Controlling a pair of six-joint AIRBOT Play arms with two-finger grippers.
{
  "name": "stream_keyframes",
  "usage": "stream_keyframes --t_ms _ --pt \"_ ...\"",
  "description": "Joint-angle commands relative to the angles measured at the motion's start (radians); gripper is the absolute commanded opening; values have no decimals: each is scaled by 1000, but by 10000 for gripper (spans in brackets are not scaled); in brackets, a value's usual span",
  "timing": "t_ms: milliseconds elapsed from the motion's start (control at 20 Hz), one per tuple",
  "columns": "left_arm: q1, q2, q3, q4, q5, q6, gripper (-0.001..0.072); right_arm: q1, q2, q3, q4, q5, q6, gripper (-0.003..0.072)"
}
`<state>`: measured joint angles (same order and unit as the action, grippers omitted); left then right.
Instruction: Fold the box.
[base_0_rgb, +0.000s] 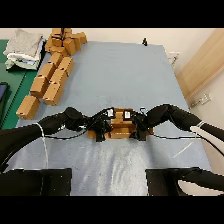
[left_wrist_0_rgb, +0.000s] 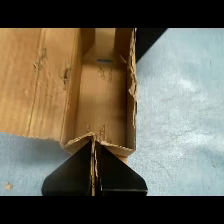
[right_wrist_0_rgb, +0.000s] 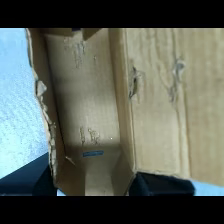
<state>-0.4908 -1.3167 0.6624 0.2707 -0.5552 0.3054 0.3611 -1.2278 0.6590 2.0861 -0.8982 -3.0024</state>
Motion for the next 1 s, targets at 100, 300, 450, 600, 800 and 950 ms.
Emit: stream_keyframes --t_ms 100,300,450,600,800,950 --pt "-2 -1 1 -69 3 46 43 0 0 0 0 0 0 503" --pt "-2 -1 1 -69 -16 46 263 0 0 0 0 0 0 503" --pt "-2 -1 1 -68 -48 46 441 0 0 0 0 0 0 503" --pt "-2 -1 1 -68 -47 46 442 0 0 0 0 0 0 502" --pt "-2 -1 1 -64 -46 40 426 0 0 0 0 0 0 503" --pt "6 29 3 60 -38 -77 12 0 0 0 0 0 0 503"
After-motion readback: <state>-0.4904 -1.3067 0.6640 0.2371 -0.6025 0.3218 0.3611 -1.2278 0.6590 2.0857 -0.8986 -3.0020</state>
